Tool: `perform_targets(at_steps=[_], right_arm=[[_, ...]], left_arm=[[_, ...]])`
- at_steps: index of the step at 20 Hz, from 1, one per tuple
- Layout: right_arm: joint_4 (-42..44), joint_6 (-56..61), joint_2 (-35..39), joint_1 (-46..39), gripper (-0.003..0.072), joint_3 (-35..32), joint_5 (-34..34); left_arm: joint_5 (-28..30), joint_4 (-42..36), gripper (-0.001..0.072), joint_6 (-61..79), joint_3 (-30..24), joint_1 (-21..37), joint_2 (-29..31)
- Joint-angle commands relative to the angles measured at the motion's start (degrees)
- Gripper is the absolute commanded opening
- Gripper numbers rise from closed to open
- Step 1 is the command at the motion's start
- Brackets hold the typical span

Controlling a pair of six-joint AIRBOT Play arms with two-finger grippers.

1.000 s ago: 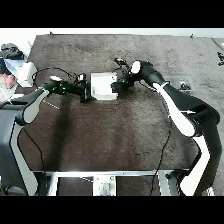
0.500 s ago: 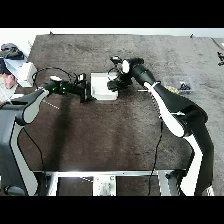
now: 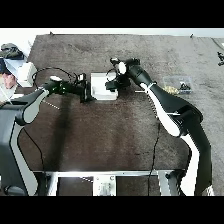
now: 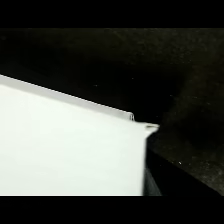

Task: Fold the box and place the chain.

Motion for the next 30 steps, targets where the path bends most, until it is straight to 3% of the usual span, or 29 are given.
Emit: perform_targets(at_steps=[1, 8, 13, 26, 28, 30], right_arm=[[-1.5, 1.7, -0.1, 0.2, 0.0409, 0.1, 0.5], [-1.6, 2.8, -0.2, -0.7, 0.0383, 0.1, -0.7], [-1.4, 2.8, -2.4, -0.3, 0.0383, 0.1, 3.3], [-6.6, 4.4, -2.4, 1.9, 0.0371, 0.2, -0.8], [-6.6, 4.4, -2.4, 1.9, 0.028, 0.2, -2.1], [-6.5, 4.8, -2.4, 1.9, 0.028, 0.2, -2.3]], left_arm=[[0.0, 0.0, 0.0204, 0.0, 0.0, 0.0, 0.0], [0.0, 0.0, 0.0205, 0.0, 0.0, 0.0, 0.0], [0.0, 0.0, 0.0205, 0.0, 0.0, 0.0, 0.0], [0.0, 0.0, 0.0205, 0.0, 0.0, 0.0, 0.0], [0.0, 0.0, 0.0205, 0.0, 0.0, 0.0, 0.0], [0.0, 0.0, 0.0205, 0.0, 0.0, 0.0, 0.0]])
